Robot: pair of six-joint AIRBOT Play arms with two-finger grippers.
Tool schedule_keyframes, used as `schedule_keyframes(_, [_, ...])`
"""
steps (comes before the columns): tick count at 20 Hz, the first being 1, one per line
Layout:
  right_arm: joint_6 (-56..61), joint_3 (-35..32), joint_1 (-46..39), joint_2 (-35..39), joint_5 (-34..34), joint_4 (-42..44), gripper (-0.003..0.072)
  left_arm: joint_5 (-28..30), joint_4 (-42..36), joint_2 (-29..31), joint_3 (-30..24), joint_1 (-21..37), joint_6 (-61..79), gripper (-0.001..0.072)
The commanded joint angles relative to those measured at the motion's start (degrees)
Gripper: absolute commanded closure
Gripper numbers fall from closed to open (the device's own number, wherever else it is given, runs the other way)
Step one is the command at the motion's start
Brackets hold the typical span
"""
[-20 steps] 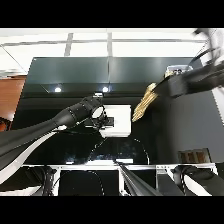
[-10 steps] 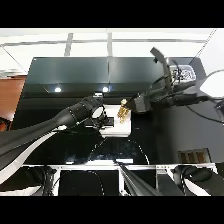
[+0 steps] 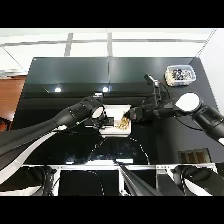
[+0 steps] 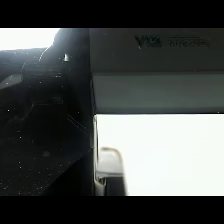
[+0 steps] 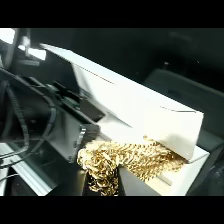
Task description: Fold the box and place the chain.
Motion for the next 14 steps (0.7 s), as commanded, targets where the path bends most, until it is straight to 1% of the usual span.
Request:
schedule_keyframes(1, [0.0,-1.0,1.2,-0.6,-1.7,0.1,0.0673,0.0,0.0,0.0,0.0,0.1,0.0,0.0685])
schedule_keyframes(2, [0.2,-1.0,1.6,-0.6,-1.7,0.1,0.0641,0.0,0.0,0.0,0.0,0.1,0.0,0.0685])
schedule_keyframes(3, [0.4,-1.0,1.8,-0.6,-1.8,0.1,0.0409,0.0,0.0,0.0,0.0,0.1,0.0,0.0685])
schedule_keyframes(4, [0.4,-1.0,1.8,-0.5,-1.7,0.1,0.0332,0.0,0.0,0.0,0.0,0.1,0.0,0.0685])
schedule_keyframes(6, [0.4,-0.6,0.2,-0.4,0.3,-2.1,0.0332,0.2,0.0,0.0,0.0,0.1,0.0,0.0685])
schedule_keyframes(9, [0.4,-0.4,-5.9,0.2,6.9,-6.6,0.0333,0.3,0.0,0.0,0.0,0.1,0.0,0.0685])
schedule_keyframes(11, [0.4,-0.4,-9.2,0.2,10.5,-7.9,0.0333,0.1,0.0,0.0,0.0,0.1,0.0,0.0685])
schedule_keyframes(14, [0.4,-0.4,-9.9,0.2,11.5,-7.7,0.0333,0.9,0.0,0.0,0.1,0.0,0.5,0.0684])
